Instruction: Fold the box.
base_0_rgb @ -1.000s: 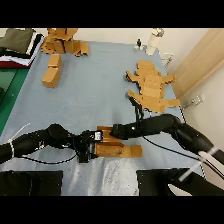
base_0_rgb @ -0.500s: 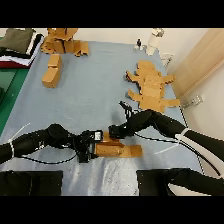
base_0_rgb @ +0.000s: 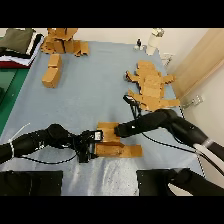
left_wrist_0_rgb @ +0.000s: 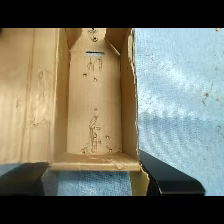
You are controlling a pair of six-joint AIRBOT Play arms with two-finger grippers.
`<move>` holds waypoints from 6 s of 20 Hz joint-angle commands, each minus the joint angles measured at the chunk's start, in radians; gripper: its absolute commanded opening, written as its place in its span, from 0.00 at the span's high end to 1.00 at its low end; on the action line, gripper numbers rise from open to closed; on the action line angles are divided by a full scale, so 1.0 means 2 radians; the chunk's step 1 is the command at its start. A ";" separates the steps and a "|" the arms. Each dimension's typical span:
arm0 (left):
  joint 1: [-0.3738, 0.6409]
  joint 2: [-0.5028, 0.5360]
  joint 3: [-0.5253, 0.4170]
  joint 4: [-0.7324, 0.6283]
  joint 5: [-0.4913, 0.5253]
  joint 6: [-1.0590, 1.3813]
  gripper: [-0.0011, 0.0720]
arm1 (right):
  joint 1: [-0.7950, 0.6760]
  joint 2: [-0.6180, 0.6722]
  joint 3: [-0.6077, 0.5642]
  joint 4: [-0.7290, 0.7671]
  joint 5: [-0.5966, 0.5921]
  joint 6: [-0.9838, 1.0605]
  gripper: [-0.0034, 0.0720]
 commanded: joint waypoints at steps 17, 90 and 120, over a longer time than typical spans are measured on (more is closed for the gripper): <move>0.000 0.000 0.000 0.000 0.000 0.000 0.37 | 0.069 0.141 -0.153 -0.099 0.053 -0.294 0.11; 0.000 0.000 0.000 0.000 0.000 0.000 0.37 | -0.077 0.074 -0.092 0.006 -0.110 0.004 0.95; 0.000 0.000 0.000 0.000 0.000 0.000 0.37 | 0.108 0.002 -0.032 -0.113 -0.014 0.203 0.36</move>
